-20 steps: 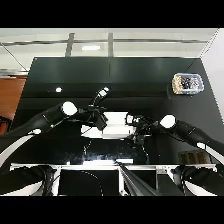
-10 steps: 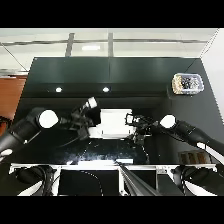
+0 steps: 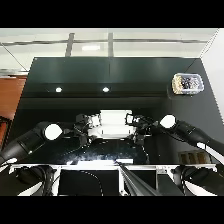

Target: Fold the box and place the chain.

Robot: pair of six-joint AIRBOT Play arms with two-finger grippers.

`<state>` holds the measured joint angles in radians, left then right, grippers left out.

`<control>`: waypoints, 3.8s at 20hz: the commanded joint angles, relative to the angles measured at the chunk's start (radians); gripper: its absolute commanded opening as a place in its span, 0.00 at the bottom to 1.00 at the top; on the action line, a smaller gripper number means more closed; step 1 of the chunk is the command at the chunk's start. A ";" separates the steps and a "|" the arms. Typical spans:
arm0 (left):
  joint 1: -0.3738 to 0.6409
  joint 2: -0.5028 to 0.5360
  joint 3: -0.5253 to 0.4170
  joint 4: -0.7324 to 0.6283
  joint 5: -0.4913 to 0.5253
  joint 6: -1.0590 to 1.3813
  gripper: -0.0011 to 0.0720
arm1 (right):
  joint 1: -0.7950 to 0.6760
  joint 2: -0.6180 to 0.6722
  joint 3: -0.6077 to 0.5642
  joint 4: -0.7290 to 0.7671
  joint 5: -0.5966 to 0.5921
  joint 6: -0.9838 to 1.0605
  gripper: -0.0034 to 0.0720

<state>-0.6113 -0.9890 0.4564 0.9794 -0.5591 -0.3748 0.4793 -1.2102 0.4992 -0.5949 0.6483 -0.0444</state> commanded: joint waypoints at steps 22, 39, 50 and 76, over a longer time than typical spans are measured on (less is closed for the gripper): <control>-0.023 -0.182 0.061 -0.496 0.045 0.230 0.22 | 0.001 0.001 0.000 0.000 0.000 0.000 0.63; 0.514 0.090 0.089 -0.083 -0.303 -0.717 0.05 | 0.001 0.001 0.000 0.000 -0.002 0.000 0.63; 0.624 -0.340 -0.005 -0.412 -0.546 -0.652 0.05 | 0.001 0.000 0.000 0.000 -0.005 0.000 0.63; 0.310 -0.371 0.289 -0.433 -0.567 -0.612 0.86 | 0.001 0.001 0.000 0.000 -0.005 0.000 0.63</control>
<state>-0.2459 -1.3609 0.7071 0.5041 -1.1717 -0.9031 0.4789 -1.2102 0.4992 -0.5953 0.6430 -0.0448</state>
